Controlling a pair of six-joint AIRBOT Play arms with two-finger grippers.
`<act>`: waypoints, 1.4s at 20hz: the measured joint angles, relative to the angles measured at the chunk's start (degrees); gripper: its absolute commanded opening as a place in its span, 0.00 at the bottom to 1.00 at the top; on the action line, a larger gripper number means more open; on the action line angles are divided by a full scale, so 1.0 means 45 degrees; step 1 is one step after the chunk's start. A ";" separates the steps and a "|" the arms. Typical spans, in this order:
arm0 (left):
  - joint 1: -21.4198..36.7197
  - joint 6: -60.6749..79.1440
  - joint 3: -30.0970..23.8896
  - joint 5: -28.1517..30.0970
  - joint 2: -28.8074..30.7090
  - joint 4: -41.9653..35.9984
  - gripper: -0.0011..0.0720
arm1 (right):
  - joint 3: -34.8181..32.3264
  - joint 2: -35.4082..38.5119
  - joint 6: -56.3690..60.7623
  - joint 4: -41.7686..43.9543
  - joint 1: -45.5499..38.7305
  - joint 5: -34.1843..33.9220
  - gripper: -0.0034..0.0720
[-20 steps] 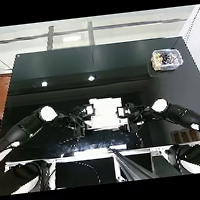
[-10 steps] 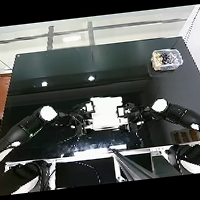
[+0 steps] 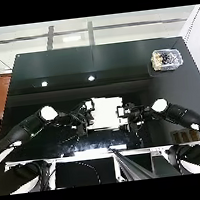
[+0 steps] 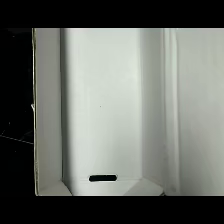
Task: Fold the box and place the chain.
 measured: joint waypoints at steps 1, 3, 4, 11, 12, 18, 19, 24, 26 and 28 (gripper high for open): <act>0.0000 -0.0005 -0.0058 0.0015 -0.0005 -0.0039 0.32 | 0.0000 0.0000 -0.0015 -0.0005 0.0000 0.0010 0.75; 0.0000 0.0000 -0.0141 0.0029 -0.0015 -0.0092 0.35 | 0.0000 0.0000 -0.0019 -0.0005 0.0005 0.0015 0.75; 0.0000 0.0000 -0.0165 0.0039 -0.0015 -0.0126 0.46 | 0.0000 0.0000 -0.0019 -0.0005 0.0000 0.0015 0.75; 0.0000 0.0005 -0.0248 0.0126 -0.0039 -0.0301 0.35 | 0.0000 0.0000 0.0010 0.0005 0.0000 -0.0010 0.75; -0.0005 0.0010 -0.0253 0.0107 -0.0039 -0.0355 0.56 | 0.0000 0.0000 0.0010 0.0005 0.0005 -0.0010 0.75; 0.0121 -0.0194 -0.0233 0.0078 0.0044 -0.0500 0.05 | 0.0000 0.0000 0.0015 0.0010 0.0005 -0.0029 0.75; 0.0306 -0.0350 -0.0209 0.0049 0.0151 -0.0491 0.05 | -0.0005 0.0000 0.0034 0.0024 0.0005 -0.0049 0.75; 0.2603 -0.1977 -0.0151 -0.1268 0.1671 -0.0087 0.05 | -0.0005 0.0000 0.0019 0.0015 0.0010 -0.0010 0.75; 0.4022 -0.3934 -0.0155 -0.1894 0.2429 0.0631 0.05 | -0.0005 0.0000 0.0019 0.0015 0.0010 -0.0015 0.75; 0.5736 -0.6936 -0.0185 -0.2458 0.2929 0.1452 0.05 | -0.0005 0.0000 0.0019 0.0015 0.0010 -0.0015 0.75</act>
